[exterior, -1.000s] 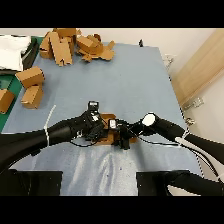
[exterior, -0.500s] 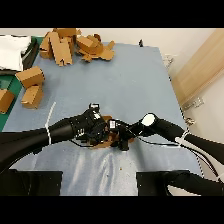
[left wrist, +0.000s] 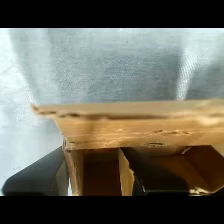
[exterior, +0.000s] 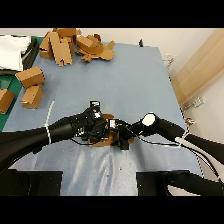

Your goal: Fold the box.

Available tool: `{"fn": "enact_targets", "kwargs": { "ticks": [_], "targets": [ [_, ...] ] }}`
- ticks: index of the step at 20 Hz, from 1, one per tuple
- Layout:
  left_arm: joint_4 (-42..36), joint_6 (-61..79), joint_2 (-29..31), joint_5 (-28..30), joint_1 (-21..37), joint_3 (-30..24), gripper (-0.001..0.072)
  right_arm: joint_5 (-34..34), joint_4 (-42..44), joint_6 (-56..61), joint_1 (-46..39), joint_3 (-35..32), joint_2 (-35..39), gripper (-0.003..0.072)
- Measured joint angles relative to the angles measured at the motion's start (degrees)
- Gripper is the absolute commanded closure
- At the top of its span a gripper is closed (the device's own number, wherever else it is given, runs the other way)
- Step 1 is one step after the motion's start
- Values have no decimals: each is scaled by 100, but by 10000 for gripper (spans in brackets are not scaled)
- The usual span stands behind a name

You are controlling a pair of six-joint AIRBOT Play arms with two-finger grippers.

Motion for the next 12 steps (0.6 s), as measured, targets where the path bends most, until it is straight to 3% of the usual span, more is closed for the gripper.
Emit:
{"fn": "enact_targets", "kwargs": {
  "ticks": [12],
  "targets": [
    [-173, 98, -192, 656, -7, 0, 260, 7, -4, -13, 0, -2, 4, 312]
  ]
}}
